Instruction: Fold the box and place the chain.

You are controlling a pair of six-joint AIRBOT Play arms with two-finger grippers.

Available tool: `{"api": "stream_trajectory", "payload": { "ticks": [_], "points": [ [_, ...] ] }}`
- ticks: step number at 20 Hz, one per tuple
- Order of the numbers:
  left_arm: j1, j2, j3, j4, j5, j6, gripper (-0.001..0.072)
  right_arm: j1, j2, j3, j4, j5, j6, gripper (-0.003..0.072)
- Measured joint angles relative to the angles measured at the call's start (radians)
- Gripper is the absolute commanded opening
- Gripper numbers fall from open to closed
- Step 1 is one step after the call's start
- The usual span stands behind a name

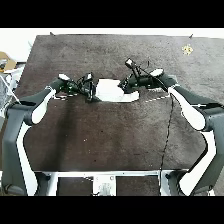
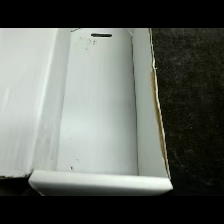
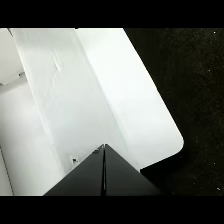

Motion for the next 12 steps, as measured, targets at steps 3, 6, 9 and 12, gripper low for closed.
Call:
{"api": "stream_trajectory", "payload": {
  "ticks": [3,6,9,12],
  "points": [
    [0.000,0.000,0.000,0.000,0.000,0.000,0.0392,-0.002,0.032,-0.002,-0.015,-0.007,-0.010,0.0002],
    [0.000,0.000,0.000,0.000,0.000,0.000,0.0392,-0.006,0.104,-0.001,-0.018,0.023,-0.011,0.0002],
    [0.000,0.000,0.000,0.000,0.000,0.000,0.0392,-0.008,0.193,-0.001,-0.103,0.089,0.007,0.0003],
    [0.000,0.000,0.000,0.000,0.000,0.000,0.0392,0.006,0.246,-0.005,-0.254,0.145,0.043,0.0563]
  ]
}}
